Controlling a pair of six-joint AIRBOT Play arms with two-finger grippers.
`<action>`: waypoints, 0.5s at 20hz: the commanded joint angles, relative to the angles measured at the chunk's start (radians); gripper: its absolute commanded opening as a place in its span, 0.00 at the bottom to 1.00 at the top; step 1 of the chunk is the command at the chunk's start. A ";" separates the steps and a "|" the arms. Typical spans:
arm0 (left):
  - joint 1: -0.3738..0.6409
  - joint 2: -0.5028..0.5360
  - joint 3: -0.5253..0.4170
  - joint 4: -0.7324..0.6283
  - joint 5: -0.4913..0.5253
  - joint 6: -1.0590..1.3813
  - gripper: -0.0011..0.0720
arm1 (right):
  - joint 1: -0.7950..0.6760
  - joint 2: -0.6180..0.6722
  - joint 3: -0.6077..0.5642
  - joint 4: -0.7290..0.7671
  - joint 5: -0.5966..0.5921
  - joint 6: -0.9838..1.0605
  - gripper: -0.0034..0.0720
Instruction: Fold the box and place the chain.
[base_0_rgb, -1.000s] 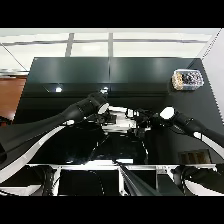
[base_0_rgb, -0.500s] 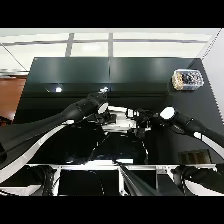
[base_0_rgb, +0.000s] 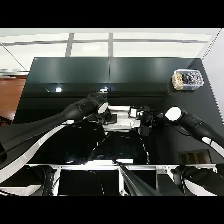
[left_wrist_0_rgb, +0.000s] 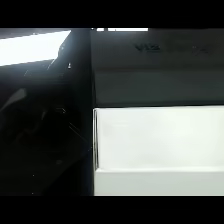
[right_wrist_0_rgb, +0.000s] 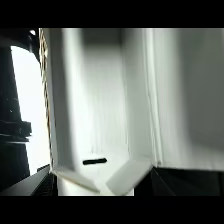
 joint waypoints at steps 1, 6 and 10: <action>0.001 0.000 0.000 0.000 -0.008 0.003 0.05 | -0.029 0.034 0.001 -0.080 0.036 0.023 0.97; 0.001 0.000 0.000 0.000 -0.007 0.003 0.05 | -0.021 0.025 0.001 -0.073 0.040 0.002 0.97; 0.001 0.000 0.000 0.000 -0.009 0.003 0.05 | -0.021 0.013 0.001 -0.046 0.066 -0.009 0.60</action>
